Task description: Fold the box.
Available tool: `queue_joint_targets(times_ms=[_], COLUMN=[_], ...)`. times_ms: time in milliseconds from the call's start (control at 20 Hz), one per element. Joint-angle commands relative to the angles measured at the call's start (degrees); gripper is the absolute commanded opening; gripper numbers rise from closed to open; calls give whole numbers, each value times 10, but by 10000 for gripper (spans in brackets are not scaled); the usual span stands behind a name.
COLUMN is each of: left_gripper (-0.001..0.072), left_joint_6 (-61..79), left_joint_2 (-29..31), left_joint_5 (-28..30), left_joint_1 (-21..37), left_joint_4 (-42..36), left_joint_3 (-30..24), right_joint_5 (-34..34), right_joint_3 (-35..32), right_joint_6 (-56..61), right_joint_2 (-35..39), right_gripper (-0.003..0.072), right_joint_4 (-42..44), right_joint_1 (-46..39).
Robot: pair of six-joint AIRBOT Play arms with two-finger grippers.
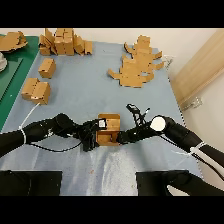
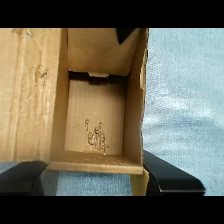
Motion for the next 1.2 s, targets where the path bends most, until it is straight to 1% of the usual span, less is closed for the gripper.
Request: queue_joint_targets(times_ms=[0, 150, 200, 350, 500, 550, 750, 850, 1050, 1100, 1150], left_gripper=[415, 415, 415, 415, 415, 415, 415, 415, 415, 415, 415], left_joint_6=[0, 0, 0, 0, 0, 0, 0, 0, 0, 0, 0], left_joint_2=[0, 0, 0, 0, 0, 0, 0, 0, 0, 0, 0], left_joint_5=[0, 0, 0, 0, 0, 0, 0, 0, 0, 0, 0], left_joint_1=[0, 0, 0, 0, 0, 0, 0, 0, 0, 0, 0], left_joint_4=[0, 0, 0, 0, 0, 0, 0, 0, 0, 0, 0], left_joint_3=[1, 1, 0, 1, 1, 1, 1, 1, 1, 1, 1], right_joint_5=[-6, 9, 13, 29, 95, 115, 135, 144, 145, 146, 145], right_joint_3=[40, 74, 85, 115, 148, 158, 189, 193, 193, 193, 193], right_joint_6=[206, 346, 381, 441, 522, 538, 586, 607, 630, 631, 631], right_joint_2=[-5, -6, -10, -45, -98, -113, -156, -168, -181, -185, -190], right_gripper=[342, 341, 341, 341, 341, 341, 343, 361, 356, 328, 269], right_joint_4=[-175, -266, -283, -296, -348, -353, -346, -346, -352, -351, -351], right_joint_1=[71, 119, 133, 169, 194, 198, 210, 210, 209, 209, 209])
